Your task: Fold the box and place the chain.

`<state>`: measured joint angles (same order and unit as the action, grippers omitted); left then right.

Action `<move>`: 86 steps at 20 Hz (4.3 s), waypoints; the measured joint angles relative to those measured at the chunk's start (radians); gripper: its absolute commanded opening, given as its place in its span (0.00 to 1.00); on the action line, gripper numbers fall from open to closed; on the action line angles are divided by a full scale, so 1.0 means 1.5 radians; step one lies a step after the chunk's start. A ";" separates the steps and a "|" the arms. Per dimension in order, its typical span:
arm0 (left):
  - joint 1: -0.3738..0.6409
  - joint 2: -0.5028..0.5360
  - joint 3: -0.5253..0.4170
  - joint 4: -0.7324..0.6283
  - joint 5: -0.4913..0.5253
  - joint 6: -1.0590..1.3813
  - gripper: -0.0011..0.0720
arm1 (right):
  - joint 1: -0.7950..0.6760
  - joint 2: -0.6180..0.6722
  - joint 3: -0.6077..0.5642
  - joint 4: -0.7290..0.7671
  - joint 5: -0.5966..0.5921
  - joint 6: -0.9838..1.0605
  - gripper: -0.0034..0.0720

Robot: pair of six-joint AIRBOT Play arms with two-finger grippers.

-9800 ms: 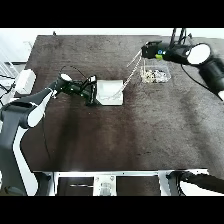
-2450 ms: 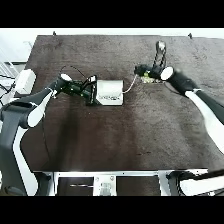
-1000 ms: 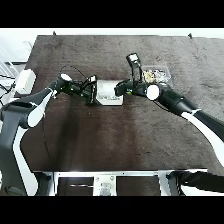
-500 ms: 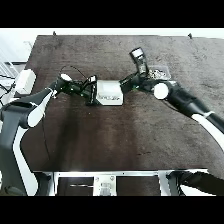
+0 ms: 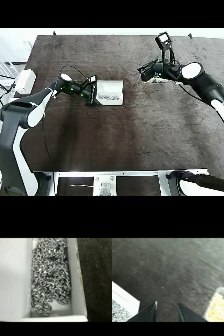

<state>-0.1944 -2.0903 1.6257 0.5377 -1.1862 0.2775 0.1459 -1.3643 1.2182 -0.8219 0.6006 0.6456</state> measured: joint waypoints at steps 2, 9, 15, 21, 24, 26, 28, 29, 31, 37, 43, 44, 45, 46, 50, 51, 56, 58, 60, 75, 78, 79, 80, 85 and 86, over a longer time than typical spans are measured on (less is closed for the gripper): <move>0.000 0.000 0.000 0.000 0.000 0.000 0.66 | -0.013 -0.050 0.035 0.068 0.033 -0.079 0.46; 0.000 0.000 0.000 0.000 0.000 0.000 0.66 | -0.017 -0.223 0.175 0.152 0.150 -0.200 0.45; 0.000 0.000 0.000 0.000 0.000 0.000 0.66 | 0.015 -0.273 0.221 0.156 0.237 -0.223 0.44; 0.000 0.000 0.000 0.000 0.000 0.000 0.66 | 0.060 -0.279 0.231 0.099 0.307 -0.223 0.45; 0.000 0.000 0.000 0.000 0.000 0.000 0.66 | 0.070 -0.280 0.242 0.089 0.350 -0.223 0.45; 0.000 0.000 0.000 0.000 0.000 0.000 0.66 | 0.075 -0.280 0.247 0.084 0.371 -0.223 0.45; 0.000 0.000 0.000 0.000 0.000 0.000 0.66 | 0.077 -0.280 0.251 0.078 0.374 -0.223 0.45; 0.000 0.000 0.000 0.000 0.000 0.000 0.66 | 0.078 -0.280 0.251 0.076 0.374 -0.223 0.45; 0.000 0.000 0.000 0.000 0.000 0.000 0.66 | 0.080 -0.280 0.253 0.074 0.371 -0.223 0.45; 0.000 0.000 0.000 0.000 0.000 0.000 0.66 | 0.100 -0.281 0.253 0.069 0.365 -0.225 0.45; 0.000 0.000 0.000 0.000 0.000 0.000 0.66 | 0.113 -0.296 0.253 0.057 0.363 -0.224 0.47; 0.000 0.000 0.000 0.000 0.000 0.000 0.66 | 0.113 -0.299 0.253 0.056 0.363 -0.224 0.59; 0.000 0.000 0.000 0.000 0.000 0.000 0.66 | 0.113 -0.301 0.253 0.054 0.361 -0.224 0.62; 0.000 0.000 0.000 0.000 0.000 0.000 0.66 | 0.114 -0.302 0.253 0.053 0.359 -0.223 0.61; 0.000 0.000 0.000 0.000 0.000 0.000 0.66 | 0.116 -0.305 0.253 0.052 0.344 -0.223 0.53; 0.000 0.000 0.000 0.000 0.000 0.000 0.66 | 0.115 -0.306 0.253 0.052 0.338 -0.223 0.49; 0.000 0.000 0.000 0.000 0.001 0.000 0.66 | 0.116 -0.306 0.253 0.052 0.327 -0.226 0.45; 0.000 0.000 0.000 0.000 0.001 0.000 0.66 | 0.116 -0.306 0.253 0.052 0.322 -0.226 0.45; 0.000 0.000 0.000 0.000 0.001 0.000 0.66 | 0.116 -0.306 0.253 0.052 0.319 -0.227 0.45; 0.000 0.000 0.000 0.000 0.002 -0.001 0.66 | 0.122 -0.311 0.253 0.035 0.292 -0.227 0.56; 0.001 0.000 0.000 -0.001 0.002 -0.001 0.66 | 0.127 -0.311 0.253 0.030 0.280 -0.227 0.56; 0.001 0.000 0.000 -0.001 0.003 -0.001 0.66 | 0.127 -0.311 0.253 0.029 0.278 -0.227 0.56; 0.001 0.000 0.000 0.000 0.003 -0.001 0.66 | 0.128 -0.311 0.253 0.027 0.276 -0.226 0.56; 0.001 0.000 0.000 0.000 0.002 -0.001 0.66 | 0.134 -0.311 0.250 -0.004 0.271 -0.203 0.56; 0.001 0.000 0.000 0.000 0.002 -0.001 0.66 | 0.136 -0.311 0.247 -0.009 0.270 -0.200 0.56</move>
<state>-0.1936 -2.0899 1.6257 0.5373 -1.1835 0.2764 0.3492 -1.8301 1.5890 -0.8349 1.0054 0.3462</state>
